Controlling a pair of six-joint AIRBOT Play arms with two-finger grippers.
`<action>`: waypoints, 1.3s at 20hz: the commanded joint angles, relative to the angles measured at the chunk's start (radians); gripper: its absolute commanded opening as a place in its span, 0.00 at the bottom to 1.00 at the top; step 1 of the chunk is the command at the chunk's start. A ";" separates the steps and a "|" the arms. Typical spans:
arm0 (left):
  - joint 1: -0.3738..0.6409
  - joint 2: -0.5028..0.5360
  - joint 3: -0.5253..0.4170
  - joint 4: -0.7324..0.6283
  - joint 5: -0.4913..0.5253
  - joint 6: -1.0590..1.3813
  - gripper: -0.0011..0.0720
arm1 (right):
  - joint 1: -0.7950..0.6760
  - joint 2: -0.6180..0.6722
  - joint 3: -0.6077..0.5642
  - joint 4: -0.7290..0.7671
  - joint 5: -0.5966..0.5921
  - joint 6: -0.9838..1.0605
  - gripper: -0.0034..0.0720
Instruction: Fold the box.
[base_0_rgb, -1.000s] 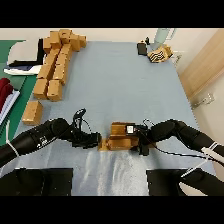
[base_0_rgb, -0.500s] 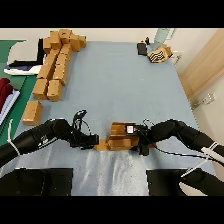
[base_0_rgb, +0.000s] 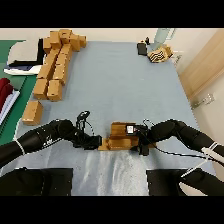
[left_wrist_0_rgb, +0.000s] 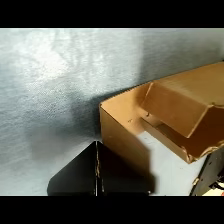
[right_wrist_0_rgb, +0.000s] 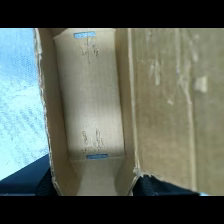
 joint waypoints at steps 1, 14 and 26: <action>-0.010 0.006 0.036 -0.024 0.009 0.018 0.03 | 0.000 0.000 0.001 0.000 0.000 0.000 0.71; -0.006 0.006 0.095 -0.127 -0.051 0.126 0.06 | 0.000 0.000 0.001 0.000 0.000 0.000 0.71; 0.042 0.005 0.125 -0.154 -0.095 0.173 0.70 | 0.000 0.000 0.001 0.000 0.000 0.000 0.71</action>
